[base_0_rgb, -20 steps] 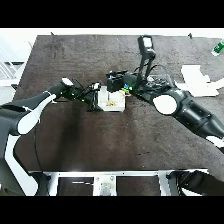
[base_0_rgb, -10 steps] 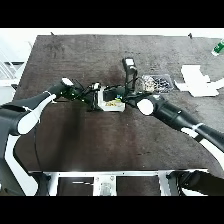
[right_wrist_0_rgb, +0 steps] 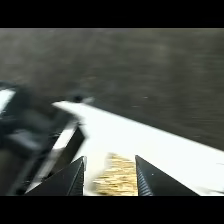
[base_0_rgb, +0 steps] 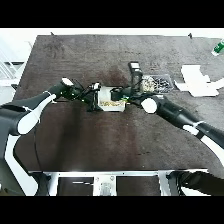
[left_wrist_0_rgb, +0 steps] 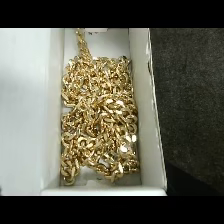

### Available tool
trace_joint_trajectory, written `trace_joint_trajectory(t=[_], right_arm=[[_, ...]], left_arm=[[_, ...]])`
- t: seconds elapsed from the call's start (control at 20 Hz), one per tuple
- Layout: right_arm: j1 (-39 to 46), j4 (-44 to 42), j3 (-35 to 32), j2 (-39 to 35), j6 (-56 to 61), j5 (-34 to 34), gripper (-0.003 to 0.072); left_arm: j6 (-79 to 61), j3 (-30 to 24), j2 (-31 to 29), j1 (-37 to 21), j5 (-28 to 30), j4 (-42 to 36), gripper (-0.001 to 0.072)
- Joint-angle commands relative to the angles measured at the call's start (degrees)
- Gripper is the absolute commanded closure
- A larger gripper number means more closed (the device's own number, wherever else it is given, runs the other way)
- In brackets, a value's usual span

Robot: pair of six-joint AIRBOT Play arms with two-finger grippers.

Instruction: Fold the box and place the chain.

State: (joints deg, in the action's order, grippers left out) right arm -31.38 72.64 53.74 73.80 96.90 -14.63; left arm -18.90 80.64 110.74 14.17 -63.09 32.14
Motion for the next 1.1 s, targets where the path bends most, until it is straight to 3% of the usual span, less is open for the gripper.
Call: trace_joint_trajectory(t=[0.0, 0.05, 0.15, 0.6, 0.8, 0.9, 0.95, 1.0, 1.05], right_arm=[[8.4, 0.4, -5.4, -4.4, 0.9, -0.2, 0.0292], [11.7, 0.4, -6.8, -4.5, 1.7, -0.2, 0.0284], [17.4, 0.1, -8.0, -2.8, 3.7, -0.2, 0.0145], [22.1, -1.8, -3.5, 12.0, 3.8, 3.8, 0.0149], [21.6, -2.4, 1.9, 16.5, 3.8, 3.1, 0.0201], [21.6, -5.1, 3.8, 19.1, 3.8, 2.3, 0.0304], [21.6, -5.5, 4.3, 19.8, 3.8, 2.2, 0.0450], [21.4, -6.1, 4.4, 19.8, 3.8, 2.2, 0.0646], [21.3, -6.0, 4.4, 19.4, 3.8, 2.4, 0.0678]], left_arm=[[0.0, 0.1, 0.0, 0.0, 0.0, 0.0, 0.0167], [0.0, 0.1, 0.0, 0.0, 0.0, 0.0, 0.0167], [0.0, 0.0, 0.0, 0.0, 0.0, 0.0, 0.0167], [0.0, 0.1, 0.0, 0.0, 0.0, 0.0, 0.0167], [0.0, 0.1, 0.0, 0.0, 0.0, 0.0, 0.0167], [0.0, 0.1, 0.0, 0.0, 0.0, 0.0, 0.0167], [0.0, 0.1, 0.0, 0.0, 0.0, 0.0, 0.0167], [0.0, 0.1, 0.0, 0.0, 0.0, 0.0, 0.0167], [0.0, 0.1, 0.0, 0.0, 0.0, 0.0, 0.0167]])
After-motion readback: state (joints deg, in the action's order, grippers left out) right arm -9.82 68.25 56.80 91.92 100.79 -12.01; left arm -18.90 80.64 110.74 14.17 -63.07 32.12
